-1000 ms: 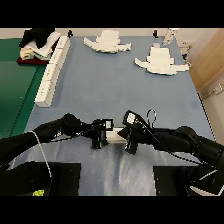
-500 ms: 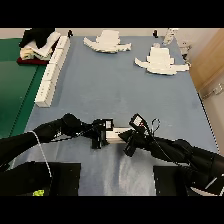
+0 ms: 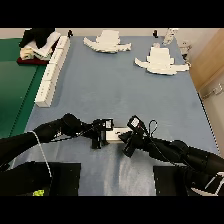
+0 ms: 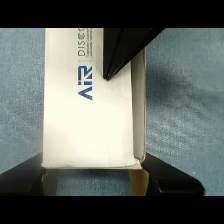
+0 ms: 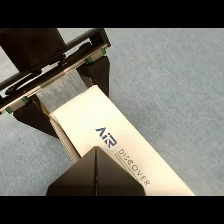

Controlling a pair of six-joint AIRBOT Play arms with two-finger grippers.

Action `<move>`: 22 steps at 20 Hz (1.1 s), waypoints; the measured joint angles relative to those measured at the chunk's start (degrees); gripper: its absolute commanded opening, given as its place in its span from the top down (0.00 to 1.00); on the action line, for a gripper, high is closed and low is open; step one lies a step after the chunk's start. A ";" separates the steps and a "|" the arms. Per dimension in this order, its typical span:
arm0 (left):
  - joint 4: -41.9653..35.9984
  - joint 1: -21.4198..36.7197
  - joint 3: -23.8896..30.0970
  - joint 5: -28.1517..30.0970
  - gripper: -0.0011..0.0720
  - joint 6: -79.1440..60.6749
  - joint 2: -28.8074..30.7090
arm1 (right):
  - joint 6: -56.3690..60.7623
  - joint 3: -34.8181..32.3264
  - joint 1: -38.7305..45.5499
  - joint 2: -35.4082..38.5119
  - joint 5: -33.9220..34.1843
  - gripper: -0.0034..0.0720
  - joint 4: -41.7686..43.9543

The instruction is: Fold the box.

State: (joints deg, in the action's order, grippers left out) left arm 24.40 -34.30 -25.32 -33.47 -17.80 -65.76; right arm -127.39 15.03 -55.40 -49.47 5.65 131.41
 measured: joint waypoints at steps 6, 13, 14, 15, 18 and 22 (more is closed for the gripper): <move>0.04 0.00 0.00 0.00 0.26 -0.24 0.00 | -0.02 -0.24 0.00 1.81 0.24 0.95 -1.64; 0.04 0.00 -0.02 0.00 0.26 -0.24 0.02 | -0.11 3.85 3.48 6.03 2.14 0.95 -8.44; 0.04 0.00 0.00 0.00 0.26 -0.22 0.00 | -0.11 5.11 4.81 6.16 4.39 0.95 -10.21; 0.04 0.00 -0.02 0.00 0.26 -0.22 0.02 | 0.02 6.56 6.36 6.23 6.49 0.95 -11.96; 0.04 0.00 0.00 0.00 0.26 -0.22 0.02 | 4.61 12.63 12.96 5.22 15.93 0.95 -19.96; 0.04 0.00 0.00 0.00 0.26 -0.20 0.00 | 16.20 24.76 22.73 -1.33 30.93 0.95 -32.02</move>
